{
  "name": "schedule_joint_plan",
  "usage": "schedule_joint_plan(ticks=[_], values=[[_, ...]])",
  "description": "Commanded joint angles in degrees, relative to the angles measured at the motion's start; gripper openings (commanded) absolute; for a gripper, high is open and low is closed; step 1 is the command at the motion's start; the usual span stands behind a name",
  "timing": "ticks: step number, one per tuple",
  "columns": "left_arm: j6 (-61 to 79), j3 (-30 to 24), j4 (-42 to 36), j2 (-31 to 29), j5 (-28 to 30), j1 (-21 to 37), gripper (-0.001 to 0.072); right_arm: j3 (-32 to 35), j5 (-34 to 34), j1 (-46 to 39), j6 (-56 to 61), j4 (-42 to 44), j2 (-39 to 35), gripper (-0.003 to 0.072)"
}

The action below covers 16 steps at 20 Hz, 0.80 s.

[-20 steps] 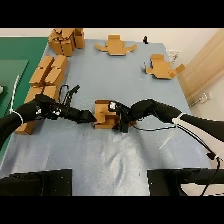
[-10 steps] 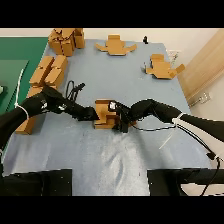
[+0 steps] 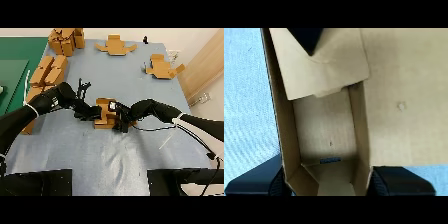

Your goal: Fold the box.

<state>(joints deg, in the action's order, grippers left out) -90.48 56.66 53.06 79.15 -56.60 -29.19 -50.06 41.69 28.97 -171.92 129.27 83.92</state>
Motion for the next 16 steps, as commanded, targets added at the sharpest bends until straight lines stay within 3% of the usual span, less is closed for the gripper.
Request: schedule_joint_plan(ticks=[1,5,12,16], values=[[-13.97,0.66,9.86,0.07,3.28,-3.56,0.0426,0.02,-0.02,0.02,0.00,0.02,-0.02,0.0345],[-16.06,2.01,10.43,0.07,4.17,-7.19,0.0426,0.00,-0.02,0.02,0.00,0.00,-0.02,0.0344],[-21.16,3.34,17.77,0.94,3.67,-7.61,0.0426,0.02,-0.02,0.02,0.00,0.00,0.00,0.0345],[-21.97,7.72,20.13,7.48,-3.48,-8.50,0.0425,0.02,-0.02,0.02,0.00,0.00,0.00,0.0344]])
